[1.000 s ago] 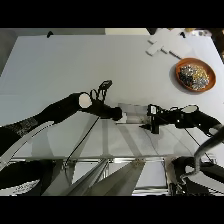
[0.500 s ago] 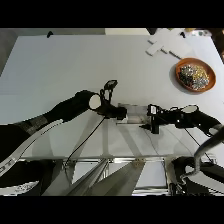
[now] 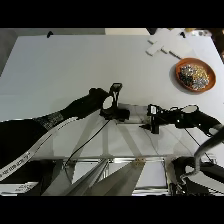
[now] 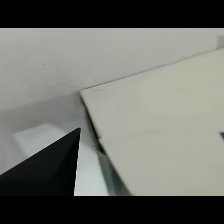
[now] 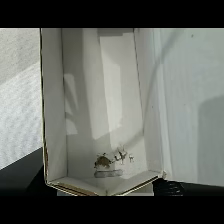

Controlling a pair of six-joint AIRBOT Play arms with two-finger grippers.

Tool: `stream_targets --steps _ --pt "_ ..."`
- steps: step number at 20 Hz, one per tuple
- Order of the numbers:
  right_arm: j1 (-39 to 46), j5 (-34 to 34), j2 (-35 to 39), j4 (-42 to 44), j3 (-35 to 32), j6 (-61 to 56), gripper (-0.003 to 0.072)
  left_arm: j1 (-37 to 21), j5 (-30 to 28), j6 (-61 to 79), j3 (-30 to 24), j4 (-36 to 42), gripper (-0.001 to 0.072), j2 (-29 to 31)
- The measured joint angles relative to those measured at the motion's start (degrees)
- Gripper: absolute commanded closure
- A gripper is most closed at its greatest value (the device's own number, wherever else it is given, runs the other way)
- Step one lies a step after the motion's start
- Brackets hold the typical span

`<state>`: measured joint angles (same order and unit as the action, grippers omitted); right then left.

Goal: Fold the box and place the chain.

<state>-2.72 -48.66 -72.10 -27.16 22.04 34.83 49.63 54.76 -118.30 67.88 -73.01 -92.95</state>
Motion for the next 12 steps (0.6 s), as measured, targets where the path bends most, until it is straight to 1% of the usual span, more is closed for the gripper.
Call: stream_targets --steps 3,5,11,12 --pt "0.0 0.0 0.0 0.0 0.0 0.0 0.0371 0.0 4.0 -2.2 2.6 -1.4 0.0257 -1.8" --pt "0.0 0.0 0.0 0.0 0.0 0.0 0.0371 0.0 7.4 -2.9 5.5 -1.9 0.0257 -3.7" --pt "0.0 0.0 0.0 0.0 0.0 0.0 0.0371 -0.2 14.2 -2.7 13.8 -2.2 0.0262 -8.4" --pt "0.0 0.0 0.0 0.0 0.0 0.0 0.0371 -0.2 15.6 -2.3 15.0 -2.3 0.0273 -9.2"
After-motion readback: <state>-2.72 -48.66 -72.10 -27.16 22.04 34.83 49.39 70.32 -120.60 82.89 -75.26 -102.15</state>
